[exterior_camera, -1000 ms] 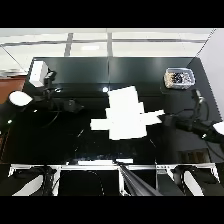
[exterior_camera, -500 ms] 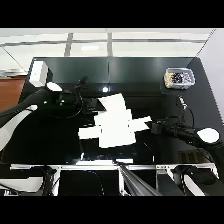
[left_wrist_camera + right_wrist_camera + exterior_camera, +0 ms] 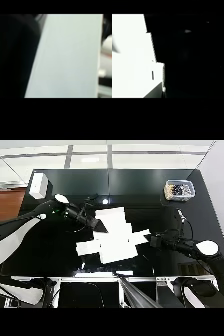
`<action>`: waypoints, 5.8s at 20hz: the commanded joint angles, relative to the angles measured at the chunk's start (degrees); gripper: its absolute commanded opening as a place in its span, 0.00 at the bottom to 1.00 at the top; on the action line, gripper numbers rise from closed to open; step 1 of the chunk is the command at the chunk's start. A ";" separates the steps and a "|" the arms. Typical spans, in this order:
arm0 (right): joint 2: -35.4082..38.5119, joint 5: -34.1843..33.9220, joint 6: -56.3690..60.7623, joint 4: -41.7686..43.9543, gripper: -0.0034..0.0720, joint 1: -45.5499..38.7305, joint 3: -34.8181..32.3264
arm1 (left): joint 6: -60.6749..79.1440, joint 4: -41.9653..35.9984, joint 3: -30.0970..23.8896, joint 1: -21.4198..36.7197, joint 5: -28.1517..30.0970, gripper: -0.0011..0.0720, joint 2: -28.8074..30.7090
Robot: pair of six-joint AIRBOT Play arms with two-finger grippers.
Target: Fold the box and place the chain.
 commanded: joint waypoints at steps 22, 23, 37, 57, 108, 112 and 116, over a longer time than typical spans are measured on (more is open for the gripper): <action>0.04 11.21 4.02 -38.42 0.87 0.11 19.82 | 37.16 9.53 -12.17 -14.36 31.58 0.05 19.15; 0.04 11.28 -0.74 -36.54 0.87 0.37 19.45 | 38.53 9.55 -12.17 -14.97 34.10 0.05 18.78; -6.54 3.30 -42.58 -21.88 0.89 12.63 4.17 | 42.56 12.68 -12.15 -15.72 37.29 0.05 14.14; -16.00 -7.15 -61.05 -14.12 0.98 17.31 4.20 | 42.53 12.57 -12.04 -15.74 38.88 0.05 14.08; -29.35 -1.18 -75.49 0.33 0.98 14.21 12.83 | 42.53 12.44 -12.04 -15.74 37.20 0.05 14.08; -30.25 -1.25 -74.84 -0.48 0.97 14.12 12.94 | 42.53 12.44 -12.04 -15.74 37.18 0.05 14.08; -30.25 -2.03 -69.92 -2.78 0.97 13.14 12.94 | 42.53 12.44 -12.04 -15.74 37.18 0.05 14.08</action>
